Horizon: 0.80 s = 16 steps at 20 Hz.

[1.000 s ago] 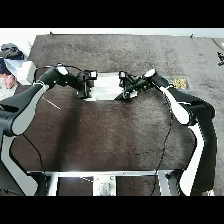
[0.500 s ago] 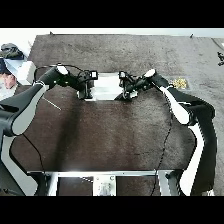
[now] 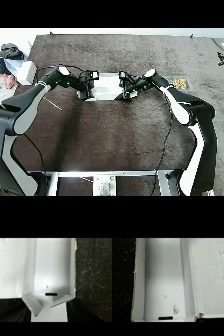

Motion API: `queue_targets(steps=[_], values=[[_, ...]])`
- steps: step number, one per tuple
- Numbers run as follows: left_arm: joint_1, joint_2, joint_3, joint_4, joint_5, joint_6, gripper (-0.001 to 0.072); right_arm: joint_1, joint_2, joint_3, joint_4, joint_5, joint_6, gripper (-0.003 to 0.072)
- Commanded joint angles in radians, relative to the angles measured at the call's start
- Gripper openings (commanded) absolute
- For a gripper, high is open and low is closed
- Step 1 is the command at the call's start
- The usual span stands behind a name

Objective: Fold the box and place the chain.

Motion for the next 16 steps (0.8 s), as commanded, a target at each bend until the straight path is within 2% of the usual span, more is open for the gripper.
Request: queue_targets(steps=[1, 3, 4, 5, 7, 11, 14, 16], values=[[-0.01, -0.015, 0.0, 0.001, 0.019, 0.0, 0.0473, 0.0, 0.0, 0.0, 0.0, 0.0, 0.0, 0.027], [-0.01, -0.015, 0.001, 0.001, 0.035, 0.0, 0.0471, 0.0, 0.0, 0.0, 0.0, 0.0, 0.0, 0.027], [-0.01, -0.015, 0.001, 0.001, 0.034, 0.0, 0.0346, 0.0, 0.0, 0.0, 0.0, 0.0, 0.0, 0.027], [-0.01, -0.015, 0.001, -0.001, 0.034, 0.0, 0.0338, 0.0, 0.0, 0.0, 0.0, 0.0, 0.0, 0.027], [-0.01, -0.015, 0.001, -0.003, 0.023, 0.0, 0.0243, 0.0, 0.0, 0.0, 0.0, 0.0, 0.0, 0.027], [-0.01, -0.015, 0.001, -0.065, -0.018, 0.029, 0.0226, 0.0, 0.0, 0.0, 0.0, 0.0, 0.0, 0.027], [-0.01, -0.031, 0.0, -0.176, -0.031, 0.084, 0.0227, 0.0, 0.0, 0.0, 0.0, 0.0, 0.0, 0.027], [-0.01, -0.049, 0.0, -0.191, -0.022, 0.087, 0.0228, 0.0, 0.0, 0.0, 0.0, 0.0, 0.0, 0.027]])
